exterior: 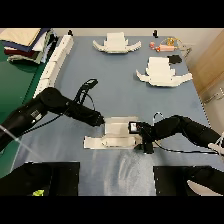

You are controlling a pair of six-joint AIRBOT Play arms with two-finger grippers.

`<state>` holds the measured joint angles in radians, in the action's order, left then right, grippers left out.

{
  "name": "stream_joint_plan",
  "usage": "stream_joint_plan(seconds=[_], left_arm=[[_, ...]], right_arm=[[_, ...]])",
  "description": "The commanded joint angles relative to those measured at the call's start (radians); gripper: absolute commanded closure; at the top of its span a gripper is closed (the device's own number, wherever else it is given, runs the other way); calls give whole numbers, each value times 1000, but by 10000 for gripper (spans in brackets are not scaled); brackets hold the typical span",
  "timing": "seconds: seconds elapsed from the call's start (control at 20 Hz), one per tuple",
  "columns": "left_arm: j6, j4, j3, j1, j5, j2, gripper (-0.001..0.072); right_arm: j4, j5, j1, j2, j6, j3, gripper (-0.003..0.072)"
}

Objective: Fold the box.

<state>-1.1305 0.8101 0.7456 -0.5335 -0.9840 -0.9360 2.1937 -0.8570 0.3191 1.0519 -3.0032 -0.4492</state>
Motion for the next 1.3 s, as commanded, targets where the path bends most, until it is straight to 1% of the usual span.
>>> stream_joint_plan(seconds=[0.0,0.05,0.1,0.15,0.2,0.4,0.5,0.55,0.6,0.65,0.75,0.8,0.85,0.9,1.1,1.15,1.2,1.25], left_arm=[[235,45,-61,9,-81,117,691],[312,44,-69,10,-81,121,688],[387,45,-70,9,-82,119,459],[447,44,-70,9,-70,114,67],[488,44,-70,9,-54,108,14],[708,52,-86,12,-67,89,14],[837,49,-148,35,-62,88,14],[898,49,-192,48,-43,88,14],[942,42,-230,48,-4,88,13],[983,11,-265,44,44,88,14],[1054,-78,-300,25,124,79,14],[1074,-110,-301,12,141,61,22],[1092,-129,-301,1,153,42,113],[1105,-139,-298,-11,166,18,129],[1124,-186,-290,-63,181,-49,132],[1124,-187,-290,-76,181,-55,260],[1123,-187,-290,-85,182,-60,407],[1123,-191,-290,-91,192,-63,415]], right_arm=[[1,0,0,0,2,0,174],[1,0,0,0,2,0,174],[1,0,0,0,2,0,174],[1,0,0,0,2,0,174],[1,0,0,0,2,0,174],[1,0,0,0,2,0,174],[1,0,0,0,2,0,174],[1,0,0,0,2,0,174],[1,0,0,0,2,0,174],[1,0,0,0,2,0,174],[1,0,0,0,2,0,174],[1,0,0,0,2,0,174],[1,0,0,0,2,0,174],[1,0,0,0,2,0,174],[1,0,0,0,2,0,174],[1,0,0,0,2,0,173],[1,0,0,0,2,0,174],[1,0,0,0,2,0,174]])
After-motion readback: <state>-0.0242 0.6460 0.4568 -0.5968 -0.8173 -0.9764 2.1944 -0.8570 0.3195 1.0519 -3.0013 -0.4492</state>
